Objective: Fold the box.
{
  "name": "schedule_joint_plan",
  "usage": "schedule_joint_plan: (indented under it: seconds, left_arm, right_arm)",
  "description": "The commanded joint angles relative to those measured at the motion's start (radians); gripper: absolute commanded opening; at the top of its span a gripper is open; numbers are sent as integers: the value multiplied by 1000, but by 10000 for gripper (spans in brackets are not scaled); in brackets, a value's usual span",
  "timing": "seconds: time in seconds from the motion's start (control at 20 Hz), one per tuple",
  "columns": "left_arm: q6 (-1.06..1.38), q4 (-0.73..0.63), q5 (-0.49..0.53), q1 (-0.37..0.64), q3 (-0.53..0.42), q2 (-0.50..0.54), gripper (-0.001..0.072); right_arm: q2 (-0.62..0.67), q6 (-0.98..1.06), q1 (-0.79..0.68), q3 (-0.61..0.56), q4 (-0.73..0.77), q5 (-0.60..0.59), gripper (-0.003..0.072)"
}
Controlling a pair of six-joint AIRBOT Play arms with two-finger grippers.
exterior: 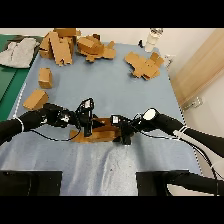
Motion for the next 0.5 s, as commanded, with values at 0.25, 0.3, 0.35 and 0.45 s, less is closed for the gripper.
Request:
schedule_joint_plan:
  seconds: [0.25,0.3,0.35,0.45]
  left_arm:
    - [0,0,0,0,0,0,14]
    - [0,0,0,0,0,0,14]
    - [0,0,0,0,0,0,15]
    - [0,0,0,0,0,0,14]
  right_arm:
    - [-1,-25,1,0,47,30,521]
    - [0,-48,1,0,47,31,521]
    - [-1,-66,1,0,47,39,521]
    - [-1,-105,1,0,46,76,521]
